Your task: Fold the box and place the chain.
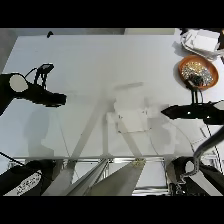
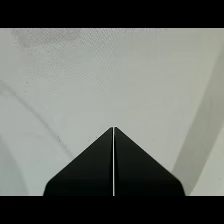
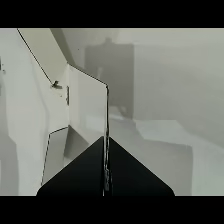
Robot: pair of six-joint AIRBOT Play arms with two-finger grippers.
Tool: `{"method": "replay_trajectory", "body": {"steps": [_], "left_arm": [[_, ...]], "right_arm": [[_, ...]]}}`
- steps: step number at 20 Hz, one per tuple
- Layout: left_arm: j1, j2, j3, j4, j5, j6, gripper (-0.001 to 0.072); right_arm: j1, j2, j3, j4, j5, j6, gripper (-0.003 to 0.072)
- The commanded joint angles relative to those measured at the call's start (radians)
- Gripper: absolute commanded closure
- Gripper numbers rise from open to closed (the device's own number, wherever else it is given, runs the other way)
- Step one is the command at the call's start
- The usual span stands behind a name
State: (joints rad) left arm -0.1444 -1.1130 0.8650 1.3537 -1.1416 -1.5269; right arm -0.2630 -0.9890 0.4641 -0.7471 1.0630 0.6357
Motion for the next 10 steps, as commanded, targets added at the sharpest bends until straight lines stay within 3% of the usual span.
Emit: {"method": "replay_trajectory", "body": {"steps": [1, 4, 5, 6, 7, 9, 10], "left_arm": [[0.000, 0.000, 0.000, -0.022, 0.031, -0.003, 0.0698], [-0.001, 0.000, 0.000, -0.079, 0.011, 0.000, 0.0697], [-0.001, -0.001, 0.000, -0.093, 0.019, 0.009, 0.0663], [-0.001, -0.002, 0.000, -0.135, 0.024, 0.101, 0.0486], [-0.001, -0.006, 0.000, -0.218, 0.029, 0.224, 0.0369], [-0.004, -0.042, 0.000, -0.520, -0.012, 0.520, 0.0333], [-0.013, -0.071, 0.000, -0.677, -0.052, 0.644, 0.0278]], "right_arm": [[0.145, 0.019, -0.047, 0.022, -0.106, 0.032, 0.0675], [0.222, 0.019, -0.047, 0.022, -0.157, 0.077, 0.0675], [0.240, 0.019, -0.047, 0.022, -0.167, 0.088, 0.0675], [0.253, 0.019, -0.047, 0.022, -0.172, 0.095, 0.0675], [0.263, 0.019, -0.047, 0.022, -0.174, 0.098, 0.0674], [0.272, 0.019, -0.047, 0.022, -0.174, 0.098, 0.0674], [0.272, 0.019, -0.047, 0.022, -0.174, 0.100, 0.0674]]}}
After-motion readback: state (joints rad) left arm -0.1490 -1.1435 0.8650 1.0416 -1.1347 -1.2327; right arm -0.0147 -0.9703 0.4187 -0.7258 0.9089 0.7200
